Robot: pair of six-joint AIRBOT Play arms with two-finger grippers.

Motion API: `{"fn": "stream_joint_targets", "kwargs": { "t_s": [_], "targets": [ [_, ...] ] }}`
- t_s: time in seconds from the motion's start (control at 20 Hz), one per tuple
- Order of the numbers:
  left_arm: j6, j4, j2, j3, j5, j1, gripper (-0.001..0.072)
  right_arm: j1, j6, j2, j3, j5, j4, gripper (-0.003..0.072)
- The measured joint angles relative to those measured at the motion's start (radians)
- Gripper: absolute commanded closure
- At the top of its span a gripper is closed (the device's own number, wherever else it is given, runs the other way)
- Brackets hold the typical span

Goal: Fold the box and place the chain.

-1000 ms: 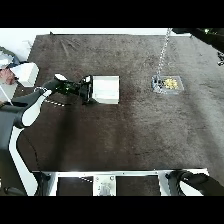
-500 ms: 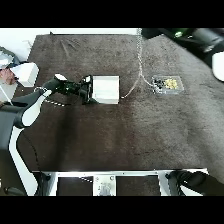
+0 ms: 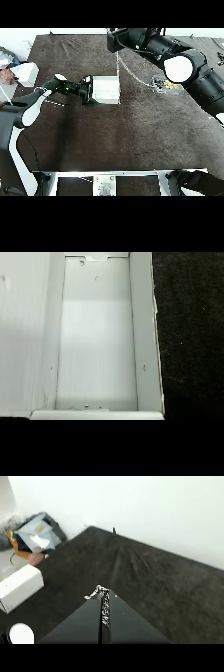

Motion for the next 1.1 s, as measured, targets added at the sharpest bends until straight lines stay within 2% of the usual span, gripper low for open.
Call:
{"fn": "stream_joint_targets", "kwargs": {
  "t_s": [0.35,0.65,1.1],
  "targets": [
    [0.0,0.0,0.0,0.0,0.0,0.0,0.0348,0.019,-0.001,-0.01,0.086,-0.081,0.005,0.0703],
    [0.0,0.0,0.0,0.0,0.0,0.0,0.0347,0.02,-0.001,-0.011,0.103,-0.116,-0.006,0.0702],
    [0.0,0.0,0.0,0.0,0.0,0.0,0.0347,0.02,0.008,-0.067,0.081,0.0,0.0,0.0702]
  ]
}}
